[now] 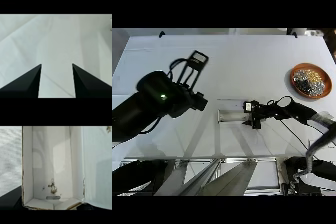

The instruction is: Fold the box and place the chain.

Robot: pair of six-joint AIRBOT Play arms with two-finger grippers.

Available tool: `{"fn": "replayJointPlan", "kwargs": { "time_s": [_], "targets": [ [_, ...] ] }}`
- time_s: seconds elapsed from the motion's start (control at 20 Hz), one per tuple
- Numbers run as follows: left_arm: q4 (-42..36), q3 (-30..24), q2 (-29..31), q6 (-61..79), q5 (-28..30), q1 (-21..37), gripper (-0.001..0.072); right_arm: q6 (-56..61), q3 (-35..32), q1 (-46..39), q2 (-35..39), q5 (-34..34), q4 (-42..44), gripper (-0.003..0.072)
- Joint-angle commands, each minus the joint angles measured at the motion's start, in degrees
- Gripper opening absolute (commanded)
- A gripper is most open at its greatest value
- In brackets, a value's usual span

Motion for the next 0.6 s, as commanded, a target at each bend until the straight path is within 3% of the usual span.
{"fn": "replayJointPlan", "kwargs": {
  "time_s": [0.0, 0.15, 0.3, 0.45, 0.5, 0.55],
  "targets": [
    [-4.8, 0.0, -6.4, 16.8, -2.8, 0.0, 0.0497, 0.0, 0.0, 0.0, 0.0, 0.0, 0.0, 0.0398],
    [-21.9, 0.0, -11.6, 41.4, -9.3, -0.4, 0.0493, 0.0, 0.0, 0.0, 0.0, 0.0, 0.0, 0.0398],
    [-26.4, -0.2, -11.9, 51.1, -11.6, -0.9, 0.0492, 0.0, 0.0, 0.0, 0.0, 0.0, 0.0, 0.0398],
    [-37.8, -6.0, -7.9, 64.4, -16.3, 6.3, 0.0501, 0.0, 0.0, 0.0, 0.0, 0.0, 0.0, 0.0398],
    [-41.5, -9.8, -6.1, 71.0, -19.0, 8.8, 0.0543, 0.0, 0.0, 0.0, 0.0, 0.0, 0.0, 0.0398],
    [-44.8, -14.4, -4.0, 79.0, -22.3, 11.4, 0.0647, 0.0, 0.0, 0.0, 0.0, 0.0, 0.0, 0.0398]
  ]
}}
